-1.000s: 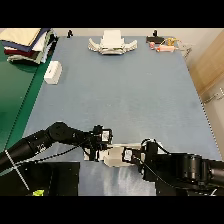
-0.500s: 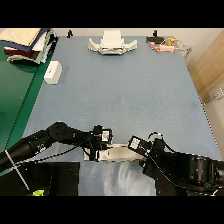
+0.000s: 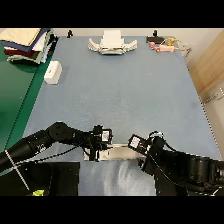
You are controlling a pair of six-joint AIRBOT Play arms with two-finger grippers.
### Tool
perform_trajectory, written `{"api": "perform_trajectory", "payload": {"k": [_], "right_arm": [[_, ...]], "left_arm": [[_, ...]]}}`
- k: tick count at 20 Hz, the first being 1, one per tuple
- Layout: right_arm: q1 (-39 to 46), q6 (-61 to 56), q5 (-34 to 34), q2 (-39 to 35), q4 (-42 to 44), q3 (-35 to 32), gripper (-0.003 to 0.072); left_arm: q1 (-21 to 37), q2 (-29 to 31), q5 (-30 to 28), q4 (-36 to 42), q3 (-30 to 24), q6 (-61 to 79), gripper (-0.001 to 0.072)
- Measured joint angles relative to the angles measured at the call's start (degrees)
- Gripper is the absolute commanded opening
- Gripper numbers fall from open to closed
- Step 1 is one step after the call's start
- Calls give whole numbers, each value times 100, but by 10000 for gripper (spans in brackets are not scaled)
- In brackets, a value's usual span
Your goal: Fold the box.
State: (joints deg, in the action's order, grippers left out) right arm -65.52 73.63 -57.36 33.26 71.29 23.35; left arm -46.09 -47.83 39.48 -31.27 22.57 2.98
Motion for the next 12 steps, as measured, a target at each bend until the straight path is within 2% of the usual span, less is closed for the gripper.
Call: {"api": "perform_trajectory", "payload": {"k": [3, 6, 9, 12], "right_arm": [[210, 396, 68, 0, 9, -28, 720], [758, 1303, 249, 0, 398, -46, 720], [1657, 2944, 531, -2, 1460, -129, 720], [2682, 5027, 732, 26, 2924, -275, 720]], "left_arm": [[0, -2, 0, 0, 0, 0, 15], [0, 0, 0, 0, 0, 0, 14], [0, 0, 0, 0, 0, 0, 14], [0, 0, 0, 0, 0, 2, 14]]}}
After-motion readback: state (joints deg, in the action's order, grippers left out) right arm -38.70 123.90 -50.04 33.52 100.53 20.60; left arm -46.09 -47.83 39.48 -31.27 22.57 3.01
